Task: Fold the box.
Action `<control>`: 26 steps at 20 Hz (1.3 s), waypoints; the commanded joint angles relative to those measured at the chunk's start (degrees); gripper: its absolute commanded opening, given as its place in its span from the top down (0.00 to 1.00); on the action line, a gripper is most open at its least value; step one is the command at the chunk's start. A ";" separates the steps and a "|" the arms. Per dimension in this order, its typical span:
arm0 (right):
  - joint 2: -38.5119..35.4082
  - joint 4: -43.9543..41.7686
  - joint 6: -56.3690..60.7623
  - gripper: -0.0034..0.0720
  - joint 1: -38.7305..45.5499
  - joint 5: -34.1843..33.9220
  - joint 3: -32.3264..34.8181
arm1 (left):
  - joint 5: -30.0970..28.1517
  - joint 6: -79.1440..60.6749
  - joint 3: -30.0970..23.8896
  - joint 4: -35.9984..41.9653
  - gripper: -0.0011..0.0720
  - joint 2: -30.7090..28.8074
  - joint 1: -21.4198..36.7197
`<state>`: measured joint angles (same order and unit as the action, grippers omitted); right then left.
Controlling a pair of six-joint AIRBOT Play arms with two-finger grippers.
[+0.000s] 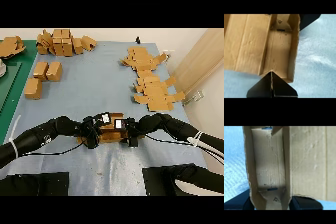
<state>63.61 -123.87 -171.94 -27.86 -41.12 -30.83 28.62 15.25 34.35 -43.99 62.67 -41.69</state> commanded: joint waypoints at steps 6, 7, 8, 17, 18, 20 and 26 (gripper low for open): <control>-0.02 0.04 0.02 0.29 0.00 0.09 -0.04 | 12.50 53.02 -0.28 -36.61 0.97 -14.08 0.33; -0.02 0.02 0.02 0.29 0.00 0.09 -0.04 | 13.92 62.18 -0.79 -39.10 0.97 -15.45 1.20; -0.02 0.02 0.02 0.29 0.00 0.09 -0.04 | 15.12 70.84 -1.51 -40.98 0.97 -16.44 2.47; -0.02 0.02 0.02 0.29 0.00 0.09 -0.04 | 16.46 103.36 -8.04 -38.93 0.97 -15.41 8.92; -0.02 0.00 0.02 0.29 0.00 0.07 -0.04 | 15.98 103.47 -8.11 -37.11 0.97 -14.38 8.92; -0.02 0.02 0.02 0.29 0.00 0.09 -0.04 | 13.46 101.42 -8.11 -31.58 0.97 -11.52 8.90; -0.02 0.00 0.02 0.29 0.00 0.07 -0.04 | 4.26 91.45 -8.11 -15.02 0.97 -6.71 8.85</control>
